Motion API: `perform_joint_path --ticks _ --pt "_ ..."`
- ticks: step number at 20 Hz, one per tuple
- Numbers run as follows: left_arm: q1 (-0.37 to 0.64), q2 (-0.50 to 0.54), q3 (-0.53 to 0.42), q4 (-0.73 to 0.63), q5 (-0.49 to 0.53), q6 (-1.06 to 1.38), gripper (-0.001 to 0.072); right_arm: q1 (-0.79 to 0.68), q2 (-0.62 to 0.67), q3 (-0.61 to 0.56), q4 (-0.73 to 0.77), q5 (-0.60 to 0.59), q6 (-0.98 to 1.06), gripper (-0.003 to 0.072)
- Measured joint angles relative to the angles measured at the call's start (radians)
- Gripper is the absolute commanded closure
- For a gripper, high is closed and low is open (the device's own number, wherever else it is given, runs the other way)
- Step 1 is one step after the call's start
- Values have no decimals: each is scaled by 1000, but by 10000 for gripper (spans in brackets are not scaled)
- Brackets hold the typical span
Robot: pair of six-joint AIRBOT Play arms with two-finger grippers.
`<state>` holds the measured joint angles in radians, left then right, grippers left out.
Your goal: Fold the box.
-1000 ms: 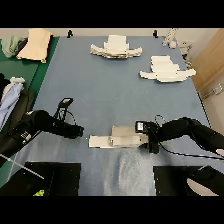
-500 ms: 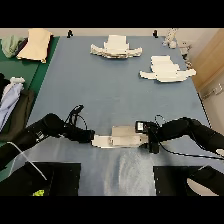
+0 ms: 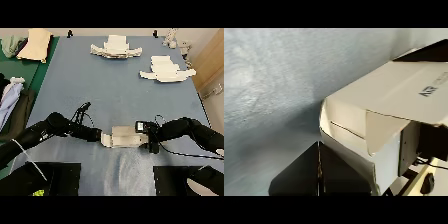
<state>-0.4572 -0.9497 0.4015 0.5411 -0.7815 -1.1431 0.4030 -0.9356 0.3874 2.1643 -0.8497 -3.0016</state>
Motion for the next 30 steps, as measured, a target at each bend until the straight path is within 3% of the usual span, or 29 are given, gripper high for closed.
perform_joint_path --ticks 3,4,5,6,7,8,18,23,26,30 --pt "-2 0 22 -16 -25 10 693 0 0 0 0 0 0 139" --pt "-3 0 28 -18 -32 10 567 0 0 0 0 0 0 138" --pt "-3 0 32 -20 -39 9 305 0 0 0 0 0 0 139" --pt "-3 0 36 -22 -48 6 295 0 0 0 0 0 0 138" --pt "-5 0 39 -23 -53 2 339 0 0 0 0 0 0 139" --pt "-4 0 41 -24 -58 2 431 0 0 0 0 0 0 138" --pt "-6 0 46 -37 -56 -6 390 0 0 0 0 0 0 138" --pt "-65 0 55 -34 -3 -95 390 0 0 0 0 0 0 139" --pt "-147 -3 81 63 45 -232 391 0 0 0 0 0 0 138" --pt "-262 -5 142 320 87 -526 391 0 0 0 0 0 0 139"
